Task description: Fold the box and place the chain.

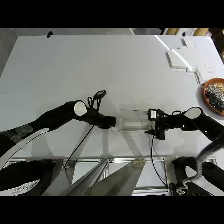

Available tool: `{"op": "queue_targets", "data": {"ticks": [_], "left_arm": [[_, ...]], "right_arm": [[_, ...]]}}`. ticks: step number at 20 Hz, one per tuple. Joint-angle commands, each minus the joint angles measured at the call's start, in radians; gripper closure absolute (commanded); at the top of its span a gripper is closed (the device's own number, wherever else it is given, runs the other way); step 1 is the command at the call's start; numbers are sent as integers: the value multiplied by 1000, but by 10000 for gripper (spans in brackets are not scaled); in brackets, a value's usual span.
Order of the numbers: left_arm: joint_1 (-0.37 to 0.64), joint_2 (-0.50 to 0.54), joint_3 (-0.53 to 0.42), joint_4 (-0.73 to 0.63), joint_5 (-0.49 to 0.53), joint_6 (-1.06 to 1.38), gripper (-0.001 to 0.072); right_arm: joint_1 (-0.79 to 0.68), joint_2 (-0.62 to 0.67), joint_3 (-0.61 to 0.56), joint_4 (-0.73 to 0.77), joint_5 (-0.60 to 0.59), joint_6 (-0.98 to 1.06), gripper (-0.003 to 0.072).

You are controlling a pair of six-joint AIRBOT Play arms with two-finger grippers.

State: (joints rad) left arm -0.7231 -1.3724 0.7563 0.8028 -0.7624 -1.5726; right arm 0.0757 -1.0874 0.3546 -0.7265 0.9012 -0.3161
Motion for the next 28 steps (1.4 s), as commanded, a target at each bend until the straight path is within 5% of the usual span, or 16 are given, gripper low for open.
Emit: {"op": "queue_targets", "data": {"ticks": [1, 3, 6, 28], "left_arm": [[-9, 38, 0, -48, 14, -5, 694], [-24, 39, 0, -63, 19, -6, 597], [-39, 39, 3, -71, 35, -6, 556], [-48, 34, 54, 6, 18, -74, 497]], "right_arm": [[0, 1, 0, 0, 0, 0, 389], [0, 1, 0, 0, 0, 0, 389], [0, 1, 0, 0, 0, 0, 389], [0, 1, 0, 0, 0, 0, 389]]}}
